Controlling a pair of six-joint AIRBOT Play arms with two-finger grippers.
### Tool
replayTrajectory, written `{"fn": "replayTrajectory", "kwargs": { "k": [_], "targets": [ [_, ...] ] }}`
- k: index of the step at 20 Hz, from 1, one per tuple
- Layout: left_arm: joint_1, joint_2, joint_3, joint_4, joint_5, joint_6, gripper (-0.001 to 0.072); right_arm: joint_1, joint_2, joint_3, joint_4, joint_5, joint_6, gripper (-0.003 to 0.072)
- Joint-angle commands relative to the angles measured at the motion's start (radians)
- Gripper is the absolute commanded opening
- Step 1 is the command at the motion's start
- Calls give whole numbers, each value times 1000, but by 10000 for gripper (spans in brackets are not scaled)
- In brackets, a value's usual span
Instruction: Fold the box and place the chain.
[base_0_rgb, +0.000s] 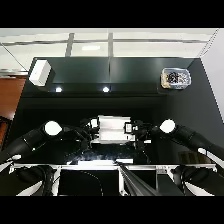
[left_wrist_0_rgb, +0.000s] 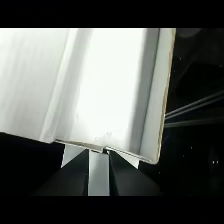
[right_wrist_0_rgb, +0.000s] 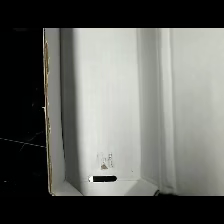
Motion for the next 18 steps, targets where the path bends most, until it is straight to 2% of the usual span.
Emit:
{"fn": "replayTrajectory", "kwargs": {
  "k": [1, 3, 7, 9, 10, 11, 12, 13, 14, 15, 16, 18],
  "targets": [
    [-26, -31, 0, -144, 9, 40, 151, 0, 0, 0, 0, 0, 0, 462],
    [-49, -65, 3, -220, 6, 89, 151, 0, 0, 0, 0, 0, 0, 462],
    [-48, -84, 12, -215, 14, 87, 145, 0, 0, 0, 0, 0, 0, 461],
    [-49, -84, 12, -211, 13, 87, 26, 0, 0, 0, 0, 0, 0, 461],
    [-49, -84, 12, -209, 13, 87, 31, 0, 0, 0, 0, 0, 0, 461],
    [-49, -84, 12, -209, 13, 87, 146, 0, 0, 0, 0, 0, 0, 461],
    [-49, -84, 12, -208, 13, 88, 344, 0, 0, 0, 0, 0, 0, 462],
    [-49, -84, 12, -200, 13, 87, 278, 0, 0, 0, 0, 0, 0, 461],
    [-49, -84, 18, -162, 5, 87, 67, 0, 0, 0, 0, 0, 0, 462],
    [-47, -80, 30, -87, -15, 64, 27, 0, 0, 0, 0, 0, 0, 462],
    [-32, -69, 53, 21, -48, -13, 26, 0, 0, 0, 0, 0, 0, 462],
    [56, -3, 119, 321, -161, -325, 26, 0, 0, 0, 0, 0, 0, 461]
  ]
}}
